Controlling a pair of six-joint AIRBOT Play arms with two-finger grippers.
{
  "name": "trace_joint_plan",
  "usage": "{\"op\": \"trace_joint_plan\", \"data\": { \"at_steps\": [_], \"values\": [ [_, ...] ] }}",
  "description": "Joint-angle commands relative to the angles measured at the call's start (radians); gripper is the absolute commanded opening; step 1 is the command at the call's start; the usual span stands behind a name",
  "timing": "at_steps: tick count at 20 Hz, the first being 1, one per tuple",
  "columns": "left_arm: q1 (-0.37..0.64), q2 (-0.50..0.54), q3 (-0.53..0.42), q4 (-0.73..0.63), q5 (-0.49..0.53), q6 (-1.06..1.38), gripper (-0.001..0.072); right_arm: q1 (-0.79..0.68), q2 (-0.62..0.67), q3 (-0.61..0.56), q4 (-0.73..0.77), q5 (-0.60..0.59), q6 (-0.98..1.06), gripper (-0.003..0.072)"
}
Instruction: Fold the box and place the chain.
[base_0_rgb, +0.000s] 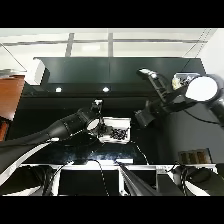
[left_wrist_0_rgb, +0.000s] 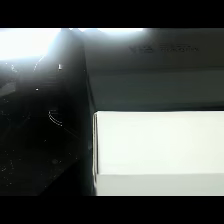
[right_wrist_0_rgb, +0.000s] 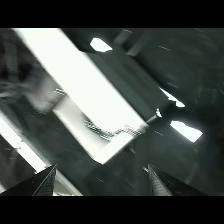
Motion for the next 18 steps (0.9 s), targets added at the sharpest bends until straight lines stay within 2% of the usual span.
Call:
{"op": "trace_joint_plan", "data": {
  "at_steps": [1,3,5,7,9,10,11,13,18],
  "values": [
    [0.001,0.0,-0.001,-0.004,-0.002,0.0,0.0028,-0.098,0.027,-0.05,-0.065,0.058,0.043,0.0653],
    [0.001,0.0,-0.001,-0.003,-0.002,0.0,0.0028,-0.091,0.027,-0.18,-0.016,-0.049,0.056,0.0653],
    [0.001,0.0,-0.001,-0.003,-0.002,0.0,0.0027,-0.074,0.027,-0.326,0.069,-0.208,0.056,0.0653],
    [0.001,0.0,-0.001,-0.003,-0.002,0.0,0.0028,-0.054,0.026,-0.412,0.161,-0.333,0.056,0.0652],
    [0.001,0.0,-0.001,-0.003,-0.002,0.0,0.0028,-0.026,0.025,-0.435,0.205,-0.419,0.059,0.0631],
    [0.001,0.0,-0.001,-0.003,-0.002,0.0,0.0028,-0.01,0.025,-0.435,0.216,-0.46,0.068,0.0531],
    [0.001,0.0,-0.001,-0.003,-0.002,0.0,0.0028,0.003,0.024,-0.435,0.222,-0.497,0.072,0.0473],
    [0.001,0.0,-0.001,-0.003,-0.003,0.0,0.0028,0.016,0.02,-0.435,0.223,-0.54,0.103,0.0472],
    [0.001,0.0,-0.001,-0.003,-0.003,0.0,0.0028,0.035,-0.034,-0.435,0.235,-0.541,0.12,0.0471]
  ]
}}
